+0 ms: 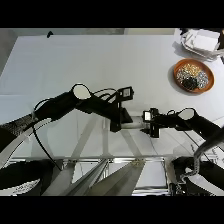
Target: Fold the box and place the chain.
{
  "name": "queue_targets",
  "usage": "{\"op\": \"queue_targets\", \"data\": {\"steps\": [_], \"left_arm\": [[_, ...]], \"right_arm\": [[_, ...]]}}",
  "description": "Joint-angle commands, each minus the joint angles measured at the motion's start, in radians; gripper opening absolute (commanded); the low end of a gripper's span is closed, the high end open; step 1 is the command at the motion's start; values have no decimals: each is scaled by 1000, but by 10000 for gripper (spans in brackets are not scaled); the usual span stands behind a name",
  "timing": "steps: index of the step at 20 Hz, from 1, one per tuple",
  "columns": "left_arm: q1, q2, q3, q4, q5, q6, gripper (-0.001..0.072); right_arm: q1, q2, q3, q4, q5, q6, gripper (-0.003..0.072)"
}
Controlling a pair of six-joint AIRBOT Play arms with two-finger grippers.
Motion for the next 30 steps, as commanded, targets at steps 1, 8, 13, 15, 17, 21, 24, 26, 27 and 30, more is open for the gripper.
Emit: {"op": "queue_targets", "data": {"steps": [1, 8, 13, 15, 17, 21, 24, 26, 27, 30], "left_arm": [[-9, -22, 0, -109, 343, -98, 0], [8, -130, 0, -21, 361, -347, -1], [8, -173, 0, 31, 323, -373, 0], [12, -167, 0, 30, 319, -357, 1], [23, -150, 0, 32, 305, -355, 2], [75, -62, 0, 95, 219, -355, 12], [130, 18, 0, 212, 101, -307, 1], [160, 56, 0, 318, -4, -265, 0], [169, 68, 0, 372, -68, -247, 0], [163, 68, -7, 460, -181, -246, -1]], "right_arm": [[1, 1, 0, 0, -1, -3, 365], [1, 1, 0, 0, -1, -3, 365], [1, 1, 0, 0, -1, -4, 365], [1, 1, 0, 0, -1, -4, 365], [1, 1, 0, 0, -1, -3, 365], [1, 1, 0, 0, -1, -3, 365], [1, 1, 0, 0, -1, -3, 365], [1, 1, 0, 0, -1, -4, 365], [1, 1, 0, 0, -1, -3, 365], [1, 1, 0, 0, -1, -3, 365]]}}
